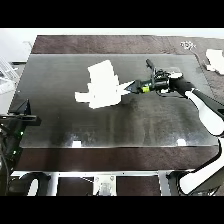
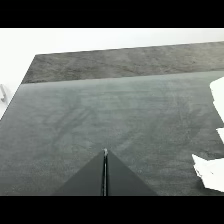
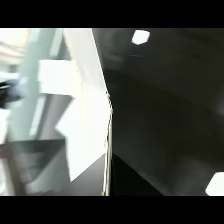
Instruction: Fold the box and place the chain.
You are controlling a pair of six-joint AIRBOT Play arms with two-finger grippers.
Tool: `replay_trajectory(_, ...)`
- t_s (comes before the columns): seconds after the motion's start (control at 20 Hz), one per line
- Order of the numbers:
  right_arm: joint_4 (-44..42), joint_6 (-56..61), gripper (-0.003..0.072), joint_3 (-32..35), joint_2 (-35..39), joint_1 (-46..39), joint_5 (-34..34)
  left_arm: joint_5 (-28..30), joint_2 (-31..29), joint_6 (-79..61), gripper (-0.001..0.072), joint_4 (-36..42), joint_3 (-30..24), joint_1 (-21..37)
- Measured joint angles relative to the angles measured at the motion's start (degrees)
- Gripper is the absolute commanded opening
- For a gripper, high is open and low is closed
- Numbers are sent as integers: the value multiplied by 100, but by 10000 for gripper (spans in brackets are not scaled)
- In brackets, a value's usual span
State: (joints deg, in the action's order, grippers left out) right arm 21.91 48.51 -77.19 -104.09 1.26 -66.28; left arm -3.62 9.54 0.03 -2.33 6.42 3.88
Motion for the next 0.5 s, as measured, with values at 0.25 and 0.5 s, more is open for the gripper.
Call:
replay_trajectory(0.25, 411, 177, 1, 9, -197, 68, 776, -68, 0, 0, 175, 0, 0, 0)
replay_trajectory(0.5, 667, 372, 1, 9, -236, 122, 966, -529, 0, 2, 525, -2, 0, 0)
